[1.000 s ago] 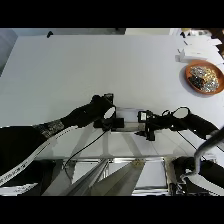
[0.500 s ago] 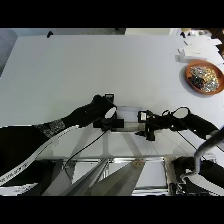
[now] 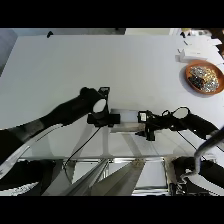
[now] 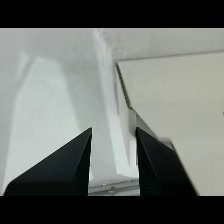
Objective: Fold the box and place the chain.
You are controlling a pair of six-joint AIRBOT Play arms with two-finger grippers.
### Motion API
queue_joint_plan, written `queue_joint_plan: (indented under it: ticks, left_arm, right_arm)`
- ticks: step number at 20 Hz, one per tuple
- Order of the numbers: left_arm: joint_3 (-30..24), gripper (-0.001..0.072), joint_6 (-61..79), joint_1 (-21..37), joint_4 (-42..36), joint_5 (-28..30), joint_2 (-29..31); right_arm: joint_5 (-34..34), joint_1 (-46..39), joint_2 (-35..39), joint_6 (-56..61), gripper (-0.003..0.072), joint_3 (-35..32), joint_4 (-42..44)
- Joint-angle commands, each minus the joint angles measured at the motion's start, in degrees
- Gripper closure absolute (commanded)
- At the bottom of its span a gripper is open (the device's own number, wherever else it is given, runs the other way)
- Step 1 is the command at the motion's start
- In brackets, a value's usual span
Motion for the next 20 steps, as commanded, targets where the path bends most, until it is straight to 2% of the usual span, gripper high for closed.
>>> queue_joint_plan:
  ticks: [1,6,9,10,11,12,15,17,18,19,20]
  left_arm:
    - [0.0,0.0419,6.0,1.6,-2.5,0.5,4.5]
    - [0.0,0.0419,22.8,3.1,-4.1,-5.1,10.7]
    - [-1.1,0.0412,48.6,5.2,-5.7,-11.2,16.7]
    - [-2.7,0.0312,58.3,5.9,-6.4,-11.3,19.1]
    - [-5.0,0.0168,69.6,7.0,-7.8,-10.2,21.7]
    - [-7.7,0.0143,79.7,8.2,-9.9,-7.8,23.8]
    - [-18.7,0.0143,105.4,14.0,-20.2,4.0,27.3]
    - [-25.6,0.0129,116.8,17.3,-26.5,12.3,25.8]
    - [-28.1,0.0044,121.3,18.3,-29.2,15.1,24.1]
    - [-30.1,0.0009,125.6,18.9,-32.0,17.0,21.9]
    - [-30.8,0.0010,129.8,19.0,-33.7,17.2,19.3]
  right_arm:
    - [0.2,0.0,0.0,0.2,0.0284,0.0,0.2]
    - [0.2,0.0,0.0,0.2,0.0284,0.0,0.3]
    - [0.2,0.0,0.0,0.2,0.0284,0.0,0.3]
    - [0.2,0.0,0.0,0.2,0.0284,0.0,0.2]
    - [0.2,0.0,0.0,0.2,0.0284,0.0,0.3]
    - [0.2,0.0,0.0,0.2,0.0284,0.0,0.3]
    - [0.2,0.0,0.0,0.2,0.0284,0.0,0.2]
    - [0.2,0.0,0.0,0.2,0.0284,0.0,0.2]
    - [0.2,0.0,0.0,0.2,0.0284,0.0,0.2]
    - [0.2,0.0,0.0,0.2,0.0284,0.0,0.2]
    - [0.2,0.0,0.0,0.2,0.0284,0.0,0.3]
